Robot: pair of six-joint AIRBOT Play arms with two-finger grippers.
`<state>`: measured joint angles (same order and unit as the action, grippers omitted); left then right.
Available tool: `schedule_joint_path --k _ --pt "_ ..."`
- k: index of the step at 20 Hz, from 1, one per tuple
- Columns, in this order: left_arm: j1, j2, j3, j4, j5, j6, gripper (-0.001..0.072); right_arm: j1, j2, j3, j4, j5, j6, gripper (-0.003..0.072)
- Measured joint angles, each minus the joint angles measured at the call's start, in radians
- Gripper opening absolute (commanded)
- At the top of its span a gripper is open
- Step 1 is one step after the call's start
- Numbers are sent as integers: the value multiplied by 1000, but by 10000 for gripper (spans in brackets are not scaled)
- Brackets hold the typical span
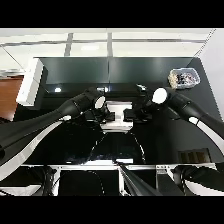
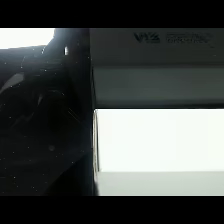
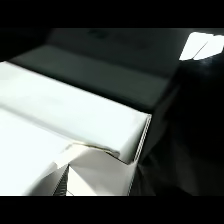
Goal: Fold the box and place the chain.
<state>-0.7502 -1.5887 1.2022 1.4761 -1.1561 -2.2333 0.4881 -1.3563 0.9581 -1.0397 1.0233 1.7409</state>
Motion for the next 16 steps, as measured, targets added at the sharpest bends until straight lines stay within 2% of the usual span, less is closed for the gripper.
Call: schedule_joint_path --k 1,2,4,5,9,10,16 --pt "0 0 0 0 0 0 30 24 -6 10 -45 -6 47 468" --pt "0 0 0 0 0 0 31 49 -14 22 -93 -8 96 415" --pt "0 0 0 0 -2 0 31 87 -37 49 -166 -11 175 409" --pt "0 0 0 0 -5 0 31 103 -50 65 -197 -7 209 365" --pt "0 0 0 0 -5 0 31 143 -92 110 -305 39 311 359" --pt "0 0 0 0 -5 0 31 149 -98 116 -322 51 328 310" --pt "0 0 0 0 -6 0 31 164 -119 129 -365 83 388 310"
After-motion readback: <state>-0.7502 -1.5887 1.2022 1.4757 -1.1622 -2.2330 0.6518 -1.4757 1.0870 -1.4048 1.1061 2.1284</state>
